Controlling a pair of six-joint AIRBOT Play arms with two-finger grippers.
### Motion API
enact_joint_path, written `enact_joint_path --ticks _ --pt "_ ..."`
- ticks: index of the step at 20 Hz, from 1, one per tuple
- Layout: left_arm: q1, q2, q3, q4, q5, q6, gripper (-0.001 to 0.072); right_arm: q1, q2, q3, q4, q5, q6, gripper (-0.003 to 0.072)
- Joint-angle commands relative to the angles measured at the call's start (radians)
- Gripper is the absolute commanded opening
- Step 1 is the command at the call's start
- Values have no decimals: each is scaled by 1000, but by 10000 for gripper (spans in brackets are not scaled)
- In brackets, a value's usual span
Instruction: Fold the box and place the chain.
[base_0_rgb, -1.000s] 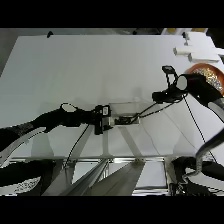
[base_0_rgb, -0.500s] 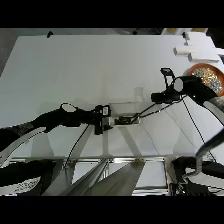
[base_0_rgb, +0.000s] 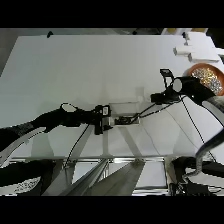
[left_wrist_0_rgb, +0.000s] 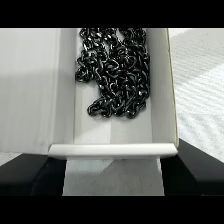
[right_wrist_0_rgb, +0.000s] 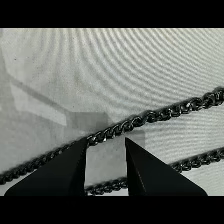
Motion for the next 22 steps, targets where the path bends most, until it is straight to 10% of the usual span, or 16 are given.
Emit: enact_joint_path --ticks 1,7,22 --pt "0 1 0 0 0 0 88 0 -10 -1 1 -2 -1 234" --pt "0 1 0 0 0 0 88 0 -11 -1 1 -11 -8 23" --pt "0 1 0 0 0 0 88 215 481 -1 128 159 -110 16"
